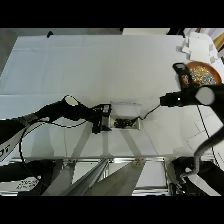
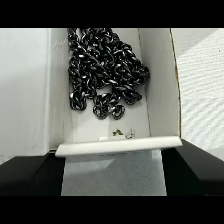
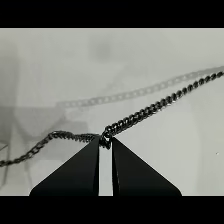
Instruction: Fold the box and place the chain.
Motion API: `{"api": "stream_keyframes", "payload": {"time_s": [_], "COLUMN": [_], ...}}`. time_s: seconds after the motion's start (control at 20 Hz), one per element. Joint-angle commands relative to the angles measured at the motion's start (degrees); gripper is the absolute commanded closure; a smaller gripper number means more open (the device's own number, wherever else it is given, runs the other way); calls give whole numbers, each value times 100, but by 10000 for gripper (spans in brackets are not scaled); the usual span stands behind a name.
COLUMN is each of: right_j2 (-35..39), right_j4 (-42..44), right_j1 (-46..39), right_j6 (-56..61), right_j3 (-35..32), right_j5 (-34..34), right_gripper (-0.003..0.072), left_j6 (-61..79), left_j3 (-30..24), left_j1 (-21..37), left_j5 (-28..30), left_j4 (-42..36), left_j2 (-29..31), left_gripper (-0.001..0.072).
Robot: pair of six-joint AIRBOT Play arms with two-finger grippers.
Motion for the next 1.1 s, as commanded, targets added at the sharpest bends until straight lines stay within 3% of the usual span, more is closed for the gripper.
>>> {"api": "stream_keyframes", "payload": {"time_s": [0.0,0.2,0.35,0.5,0.75,1.05], "right_j2": [1156,2020,2074,2020,1475,157], "right_j4": [973,1471,1609,1606,1611,1606], "right_j1": [136,992,1768,2424,2903,3130], "right_j6": [-551,-535,-531,-522,-466,-468], "right_j3": [0,2,0,0,0,0], "right_j5": [380,369,234,-367,-876,-1408], "right_gripper": [674,674,674,674,674,674], "left_j6": [2,2,2,2,2,2], "left_j3": [0,0,0,0,0,0], "left_j1": [4,4,4,4,4,4], "left_j5": [0,0,2,2,0,2], "left_j4": [2,0,2,2,2,2], "left_j2": [2,2,4,2,2,2], "left_gripper": [297,297,297,297,297,297]}}
